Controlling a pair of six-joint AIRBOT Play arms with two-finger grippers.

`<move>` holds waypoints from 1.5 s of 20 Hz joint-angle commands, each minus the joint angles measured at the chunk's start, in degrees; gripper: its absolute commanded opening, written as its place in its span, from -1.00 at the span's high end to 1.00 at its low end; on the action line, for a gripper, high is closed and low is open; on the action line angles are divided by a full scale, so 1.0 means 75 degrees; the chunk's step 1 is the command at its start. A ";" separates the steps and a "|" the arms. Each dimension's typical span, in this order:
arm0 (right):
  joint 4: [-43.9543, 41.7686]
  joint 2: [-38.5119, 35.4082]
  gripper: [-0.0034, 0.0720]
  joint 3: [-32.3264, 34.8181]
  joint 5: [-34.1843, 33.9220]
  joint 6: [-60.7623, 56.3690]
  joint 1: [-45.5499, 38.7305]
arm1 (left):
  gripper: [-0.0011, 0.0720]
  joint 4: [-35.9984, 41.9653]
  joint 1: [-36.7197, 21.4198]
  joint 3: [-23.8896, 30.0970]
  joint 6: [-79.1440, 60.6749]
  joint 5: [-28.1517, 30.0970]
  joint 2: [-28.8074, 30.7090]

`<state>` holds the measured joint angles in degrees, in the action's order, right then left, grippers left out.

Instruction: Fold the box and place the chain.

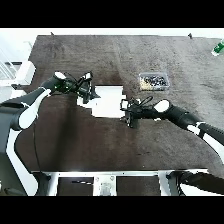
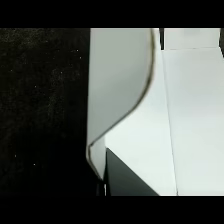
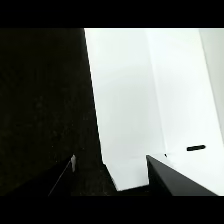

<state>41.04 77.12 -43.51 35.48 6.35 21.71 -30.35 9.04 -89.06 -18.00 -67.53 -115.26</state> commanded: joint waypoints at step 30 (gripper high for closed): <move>0.0195 0.0711 -0.55 -0.1183 -0.1786 -0.0557 0.0175 | 0.91 0.0000 0.0006 0.0003 -0.0003 0.0000 -0.0006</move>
